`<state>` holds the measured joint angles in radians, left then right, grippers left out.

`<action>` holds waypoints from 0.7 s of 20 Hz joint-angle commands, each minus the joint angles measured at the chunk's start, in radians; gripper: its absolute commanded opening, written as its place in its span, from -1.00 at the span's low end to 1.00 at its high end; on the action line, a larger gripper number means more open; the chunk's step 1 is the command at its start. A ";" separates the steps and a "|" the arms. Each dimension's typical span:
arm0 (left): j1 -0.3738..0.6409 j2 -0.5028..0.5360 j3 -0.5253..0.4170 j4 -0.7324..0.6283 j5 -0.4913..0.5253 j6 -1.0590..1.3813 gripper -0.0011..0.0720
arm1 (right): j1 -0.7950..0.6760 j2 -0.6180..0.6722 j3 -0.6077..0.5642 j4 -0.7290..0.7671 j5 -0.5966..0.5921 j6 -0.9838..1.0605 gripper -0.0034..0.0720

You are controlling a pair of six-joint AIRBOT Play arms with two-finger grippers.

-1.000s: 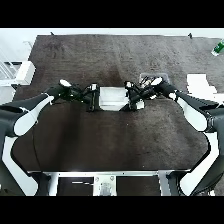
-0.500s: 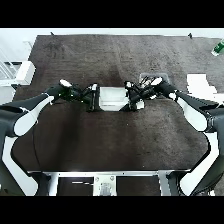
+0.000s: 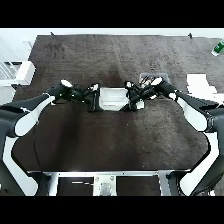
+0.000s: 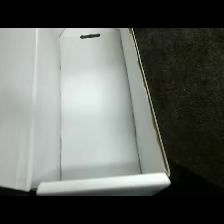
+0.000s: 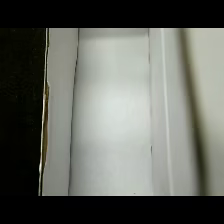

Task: Fold the box and place the chain.

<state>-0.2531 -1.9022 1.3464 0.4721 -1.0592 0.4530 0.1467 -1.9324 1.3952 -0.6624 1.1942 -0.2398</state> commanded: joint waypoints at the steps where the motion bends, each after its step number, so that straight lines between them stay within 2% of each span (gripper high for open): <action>1: -0.001 0.000 0.001 0.002 -0.001 0.000 0.75 | 0.001 -0.001 0.000 0.000 0.000 0.000 0.52; 14: -0.001 0.000 0.003 0.005 0.003 -0.008 0.75 | 0.001 -0.001 0.000 0.000 0.000 0.000 0.52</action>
<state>-0.2531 -1.9022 1.3472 0.4744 -1.0592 0.4500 0.1467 -1.9324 1.3952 -0.6624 1.1946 -0.2401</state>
